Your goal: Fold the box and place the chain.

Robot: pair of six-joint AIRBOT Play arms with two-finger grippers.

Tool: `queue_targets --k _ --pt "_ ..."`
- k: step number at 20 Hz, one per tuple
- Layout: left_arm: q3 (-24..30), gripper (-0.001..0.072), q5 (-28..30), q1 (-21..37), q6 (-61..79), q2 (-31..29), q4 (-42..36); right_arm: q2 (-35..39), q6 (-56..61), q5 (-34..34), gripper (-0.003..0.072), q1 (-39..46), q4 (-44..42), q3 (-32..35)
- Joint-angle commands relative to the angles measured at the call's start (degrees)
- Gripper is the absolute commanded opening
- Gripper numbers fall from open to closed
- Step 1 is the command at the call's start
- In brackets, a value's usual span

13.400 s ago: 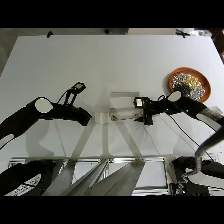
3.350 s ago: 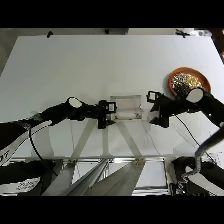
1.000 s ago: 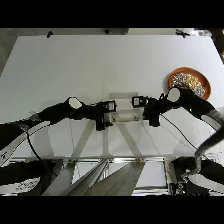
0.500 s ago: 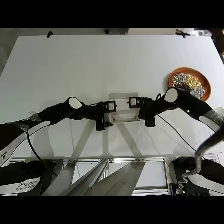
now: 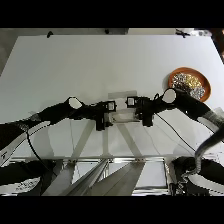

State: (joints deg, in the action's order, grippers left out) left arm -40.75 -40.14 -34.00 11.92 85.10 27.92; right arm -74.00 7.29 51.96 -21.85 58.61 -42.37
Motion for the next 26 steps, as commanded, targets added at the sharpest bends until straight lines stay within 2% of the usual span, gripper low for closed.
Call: queue_targets --k 1,4,8,9,10,11,15,18,22,26 --pt "0.02 0.0388 0.04 -0.02 0.02 0.0 0.0 0.87 3.63 0.96 0.0289 0.31 1.22 -0.04" --pt "0.02 0.0388 0.04 -0.02 0.02 0.0 0.0 6.64 8.55 3.8 0.0289 4.98 1.51 -0.04" --pt "0.02 0.0388 0.04 -0.02 0.02 0.0 0.0 16.39 13.0 12.7 0.0284 15.06 1.55 -0.04" --pt "0.02 0.0388 0.04 -0.02 0.02 0.0 0.0 18.12 15.34 14.14 0.0224 17.73 1.57 -0.04" --pt "0.02 0.0388 0.04 -0.02 0.02 0.0 0.0 19.28 18.29 15.3 0.0078 20.7 1.64 -0.04" --pt "0.02 0.0388 0.04 -0.02 0.02 0.0 0.0 19.52 22.16 15.72 0.0012 23.58 1.62 -0.04" --pt "0.02 0.0388 0.04 -0.02 0.02 0.0 0.0 15.65 39.58 15.98 0.0012 29.22 3.23 0.09" --pt "0.02 0.0388 0.04 -0.02 0.02 0.0 0.0 7.8 49.64 16.68 0.0012 28.81 3.19 0.11" --pt "0.02 0.0388 0.04 -0.02 0.02 0.0 0.0 -2.34 49.9 18.8 0.0012 25.27 -0.92 0.11" --pt "0.02 0.0388 0.07 -0.02 0.02 0.0 0.0 -7.32 49.13 18.73 0.0012 23.69 -5.77 0.11"
